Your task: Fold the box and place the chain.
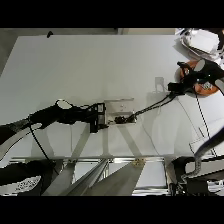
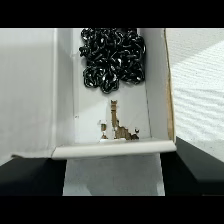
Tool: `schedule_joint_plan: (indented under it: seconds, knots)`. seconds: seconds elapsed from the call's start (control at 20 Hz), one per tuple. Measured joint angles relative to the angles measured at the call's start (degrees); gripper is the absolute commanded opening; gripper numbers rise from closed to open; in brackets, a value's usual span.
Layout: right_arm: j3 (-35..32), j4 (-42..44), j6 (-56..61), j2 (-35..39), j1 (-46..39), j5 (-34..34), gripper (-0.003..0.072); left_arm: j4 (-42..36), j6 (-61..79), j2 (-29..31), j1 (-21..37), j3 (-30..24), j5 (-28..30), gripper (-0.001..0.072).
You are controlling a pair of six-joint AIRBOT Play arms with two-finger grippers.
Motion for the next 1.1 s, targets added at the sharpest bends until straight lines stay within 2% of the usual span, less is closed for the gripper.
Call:
schedule_joint_plan:
  seconds: [0.25,0.45,0.8,1.1]
  knots:
    - [0.0,4.7,-4.6,5.4,0.2,3.7,0.0015,0.0,0.0,0.0,0.0,0.0,0.0,0.0208]
    - [0.0,7.1,-7.8,15.2,3.5,7.0,0.0015,0.0,0.0,0.0,0.0,0.0,0.0,0.0208]
    - [0.0,11.0,-9.3,34.9,18.7,8.7,0.0015,0.0,0.0,0.0,0.0,0.0,0.0,0.0208]
    - [0.0,15.5,-9.5,41.6,32.9,5.9,0.0015,0.0,0.0,0.0,0.0,0.0,0.0,0.0208]
